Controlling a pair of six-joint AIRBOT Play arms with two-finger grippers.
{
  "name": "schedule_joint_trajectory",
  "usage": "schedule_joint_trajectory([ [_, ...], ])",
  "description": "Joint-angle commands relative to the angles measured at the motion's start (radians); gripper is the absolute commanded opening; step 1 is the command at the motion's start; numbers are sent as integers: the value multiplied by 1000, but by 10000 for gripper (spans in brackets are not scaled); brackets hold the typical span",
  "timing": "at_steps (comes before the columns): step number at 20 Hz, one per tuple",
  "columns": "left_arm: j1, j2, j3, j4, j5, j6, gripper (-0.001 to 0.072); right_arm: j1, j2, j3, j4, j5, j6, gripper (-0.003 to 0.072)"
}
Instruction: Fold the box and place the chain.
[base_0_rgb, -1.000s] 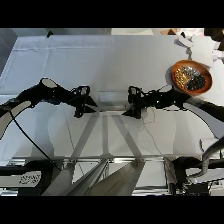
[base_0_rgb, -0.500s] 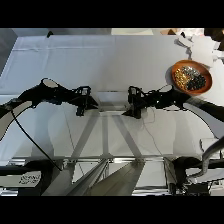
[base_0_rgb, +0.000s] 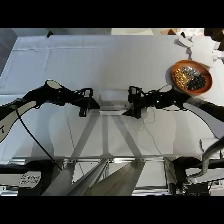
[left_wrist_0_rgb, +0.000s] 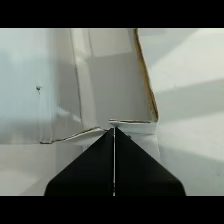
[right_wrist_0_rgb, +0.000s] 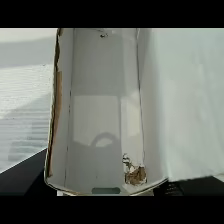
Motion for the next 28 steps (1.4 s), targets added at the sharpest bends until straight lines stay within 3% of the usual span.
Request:
schedule_joint_trajectory([
  [1,-1,-3,0,-103,14,8,15,1,0,0,-2,3,0,516],
  [2,-1,-3,0,-112,14,8,24,1,0,0,-2,3,0,516],
  [3,-1,-3,0,-113,14,8,84,1,0,0,-2,3,0,516],
  [6,-1,-3,0,-113,14,7,362,1,0,0,-2,3,0,516],
  [11,-1,-3,0,-113,14,5,459,1,0,0,-2,3,0,516],
  [15,-1,-3,0,-113,6,3,439,1,0,0,-2,3,0,516],
  [17,-1,-2,0,-113,-18,3,184,1,0,0,-2,3,0,516],
  [18,-1,-1,0,-114,-25,3,124,1,0,0,-2,3,0,516],
  [22,-1,42,0,-109,-24,-102,124,1,0,0,-2,3,0,516],
  [28,-1,212,0,-93,-24,-250,124,1,0,0,-2,3,0,516],
])
